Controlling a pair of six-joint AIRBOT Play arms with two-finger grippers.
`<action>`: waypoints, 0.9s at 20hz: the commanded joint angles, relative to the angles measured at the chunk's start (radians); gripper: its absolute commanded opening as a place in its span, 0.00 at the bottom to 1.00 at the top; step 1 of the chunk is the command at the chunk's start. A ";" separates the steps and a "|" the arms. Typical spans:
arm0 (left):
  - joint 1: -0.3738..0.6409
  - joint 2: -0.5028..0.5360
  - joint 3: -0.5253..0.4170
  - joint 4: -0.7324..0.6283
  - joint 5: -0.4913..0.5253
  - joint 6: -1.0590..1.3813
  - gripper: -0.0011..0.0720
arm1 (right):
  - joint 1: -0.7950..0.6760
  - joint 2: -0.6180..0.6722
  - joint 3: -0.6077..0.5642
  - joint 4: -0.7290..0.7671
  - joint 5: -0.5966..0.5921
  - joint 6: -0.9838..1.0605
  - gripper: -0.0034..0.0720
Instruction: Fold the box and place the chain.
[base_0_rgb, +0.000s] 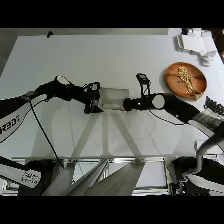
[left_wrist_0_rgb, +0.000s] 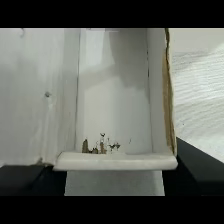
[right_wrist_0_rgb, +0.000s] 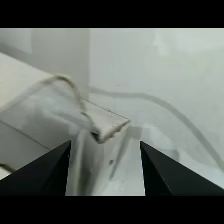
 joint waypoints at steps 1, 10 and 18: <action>0.001 0.001 0.000 0.000 0.000 0.000 0.23 | 0.037 -0.009 0.072 -0.105 0.107 0.063 0.68; 0.001 0.001 0.000 0.000 0.000 0.000 0.23 | 0.167 -0.196 0.305 -0.629 0.366 0.600 0.66; 0.001 0.001 0.000 0.000 0.000 0.000 0.23 | 0.240 -0.309 0.428 -0.673 0.477 0.837 0.52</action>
